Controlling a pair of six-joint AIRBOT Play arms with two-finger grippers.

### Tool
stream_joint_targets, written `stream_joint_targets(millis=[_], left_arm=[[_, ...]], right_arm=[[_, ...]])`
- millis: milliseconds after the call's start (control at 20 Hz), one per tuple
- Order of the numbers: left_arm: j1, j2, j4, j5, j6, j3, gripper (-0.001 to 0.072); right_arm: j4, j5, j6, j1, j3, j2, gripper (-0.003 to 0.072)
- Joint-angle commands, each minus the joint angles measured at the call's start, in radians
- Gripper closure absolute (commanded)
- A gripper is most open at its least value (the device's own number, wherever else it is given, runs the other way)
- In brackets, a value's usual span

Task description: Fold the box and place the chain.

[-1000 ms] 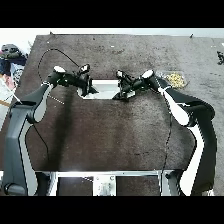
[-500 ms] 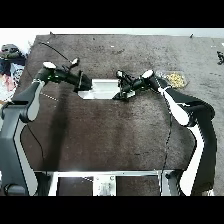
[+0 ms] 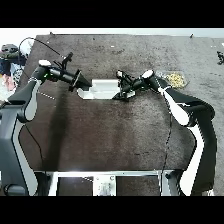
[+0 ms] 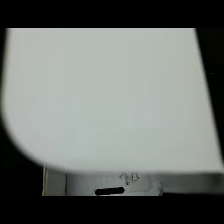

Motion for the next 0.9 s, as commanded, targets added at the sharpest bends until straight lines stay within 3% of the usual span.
stream_joint_targets(millis=[0, 600, 850], left_arm=[[-0.041, 0.001, -0.005, 0.057, -0.003, 0.001, 0.0700], [-0.083, 0.000, -0.033, 0.476, -0.002, 0.000, 0.0699], [-0.092, -0.003, 0.137, 0.513, -0.051, -0.009, 0.0700]], right_arm=[[0.000, 0.000, 0.000, -0.001, 0.000, 0.000, 0.0222], [0.000, 0.000, 0.000, -0.001, 0.000, 0.000, 0.0222], [0.000, 0.000, 0.000, -0.001, 0.000, 0.000, 0.0222]])
